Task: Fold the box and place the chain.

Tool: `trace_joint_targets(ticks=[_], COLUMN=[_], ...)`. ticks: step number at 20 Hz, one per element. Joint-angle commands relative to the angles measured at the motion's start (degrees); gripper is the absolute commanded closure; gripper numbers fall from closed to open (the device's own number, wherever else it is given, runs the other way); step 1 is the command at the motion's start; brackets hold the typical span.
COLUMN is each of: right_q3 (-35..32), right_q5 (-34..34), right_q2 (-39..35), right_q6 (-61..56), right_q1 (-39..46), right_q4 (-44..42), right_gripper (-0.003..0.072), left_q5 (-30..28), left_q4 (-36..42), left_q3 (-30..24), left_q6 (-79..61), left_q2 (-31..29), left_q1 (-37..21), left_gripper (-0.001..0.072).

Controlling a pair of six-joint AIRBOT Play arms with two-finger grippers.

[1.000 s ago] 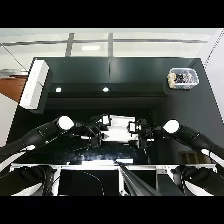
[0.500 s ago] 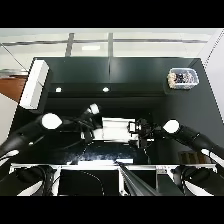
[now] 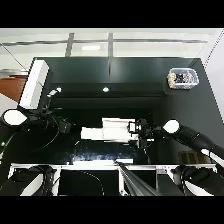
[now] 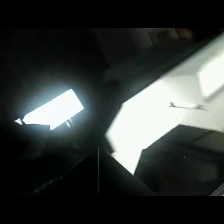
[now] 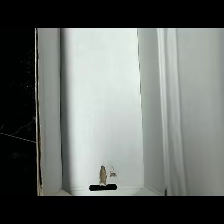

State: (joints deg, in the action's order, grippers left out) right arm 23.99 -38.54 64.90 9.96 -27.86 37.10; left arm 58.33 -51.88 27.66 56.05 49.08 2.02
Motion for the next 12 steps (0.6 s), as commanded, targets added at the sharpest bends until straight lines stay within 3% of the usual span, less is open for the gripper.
trace_joint_targets(ticks=[1,5,12], right_q3=[0.0,0.0,0.0], right_q5=[0.0,0.0,0.0], right_q2=[0.0,0.0,0.0], right_q6=[0.0,0.0,0.0], right_q1=[0.0,0.0,0.0], right_q4=[0.0,0.0,0.0], right_gripper=[0.0283,0.0283,0.0283], left_q5=[0.3,0.3,-5.2], left_q4=[-0.9,5.6,24.8], left_q3=[-4.4,-6.2,-6.3], left_q6=[18.6,15.7,4.5], left_q2=[3.2,9.9,22.5], left_q1=[-8.1,-7.8,3.1], left_gripper=[0.0679,0.068,0.068])
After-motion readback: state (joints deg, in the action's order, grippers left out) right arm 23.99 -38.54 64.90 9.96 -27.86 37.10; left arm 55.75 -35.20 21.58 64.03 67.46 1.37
